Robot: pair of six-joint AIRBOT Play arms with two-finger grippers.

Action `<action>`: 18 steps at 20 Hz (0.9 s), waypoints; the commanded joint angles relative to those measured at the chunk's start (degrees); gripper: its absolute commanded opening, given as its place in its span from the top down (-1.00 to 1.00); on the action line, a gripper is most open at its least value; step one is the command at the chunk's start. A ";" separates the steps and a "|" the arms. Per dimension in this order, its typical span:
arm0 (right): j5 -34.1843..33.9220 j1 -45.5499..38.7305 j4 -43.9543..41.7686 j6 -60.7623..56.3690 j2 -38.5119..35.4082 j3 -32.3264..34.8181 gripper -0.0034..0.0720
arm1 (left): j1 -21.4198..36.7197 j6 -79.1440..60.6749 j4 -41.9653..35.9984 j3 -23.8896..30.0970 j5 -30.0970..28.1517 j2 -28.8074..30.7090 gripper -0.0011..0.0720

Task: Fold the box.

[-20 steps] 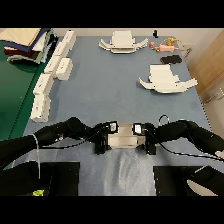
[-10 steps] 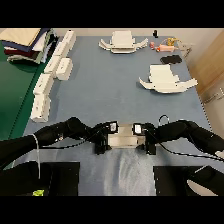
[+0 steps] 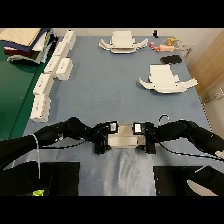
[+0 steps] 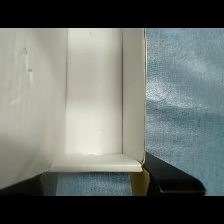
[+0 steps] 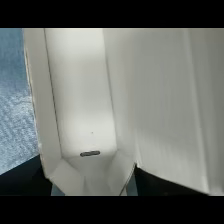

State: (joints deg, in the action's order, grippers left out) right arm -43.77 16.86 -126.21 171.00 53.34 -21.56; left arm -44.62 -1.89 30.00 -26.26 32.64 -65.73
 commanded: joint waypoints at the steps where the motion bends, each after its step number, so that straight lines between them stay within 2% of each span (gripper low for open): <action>1: -0.76 -0.04 0.70 -4.57 -1.07 -0.20 -0.99 | -0.04 -0.02 -0.02 0.00 -0.13 0.00 -0.46; 4: -5.55 -0.07 9.22 -12.57 -4.59 -1.84 -0.99 | -0.04 0.00 -0.02 0.00 -0.13 0.00 -0.46; 7: -15.58 -0.07 19.45 -25.16 -9.05 -3.82 -0.99 | -0.02 -0.02 -0.02 0.00 -0.17 0.00 -0.46; 11: -29.16 -0.07 26.97 -51.36 -14.99 -6.21 -0.95 | -0.02 -0.04 0.00 0.00 -0.37 0.00 -0.46; 12: -31.98 -0.07 25.66 -58.55 -16.15 -6.73 -0.69 | -0.02 -0.04 0.00 0.00 -0.72 0.00 -0.46; 13: -33.24 -0.07 21.75 -63.93 -16.98 -6.99 -0.07 | -0.02 -0.07 0.00 0.00 -0.83 0.00 -0.46; 14: -32.92 -0.07 14.38 -64.76 -17.55 -6.91 0.63 | -0.02 -0.22 0.02 0.00 -0.85 0.00 -0.46; 15: -31.19 0.02 6.03 -63.76 -17.68 -6.88 0.90 | -0.02 -0.22 0.02 0.00 -0.94 0.00 -0.46; 16: -27.52 0.20 -1.49 -62.95 -17.57 -6.86 0.90 | -0.02 -0.22 0.02 0.00 -1.07 0.00 -0.46; 18: -16.92 1.68 -6.49 -63.04 -16.85 -6.91 0.90 | -0.04 -0.22 0.02 0.02 -1.05 0.00 -0.46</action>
State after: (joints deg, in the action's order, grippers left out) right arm -69.17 17.47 -120.27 112.38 36.75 -28.21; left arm -44.66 -2.07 30.00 -26.26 32.01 -65.76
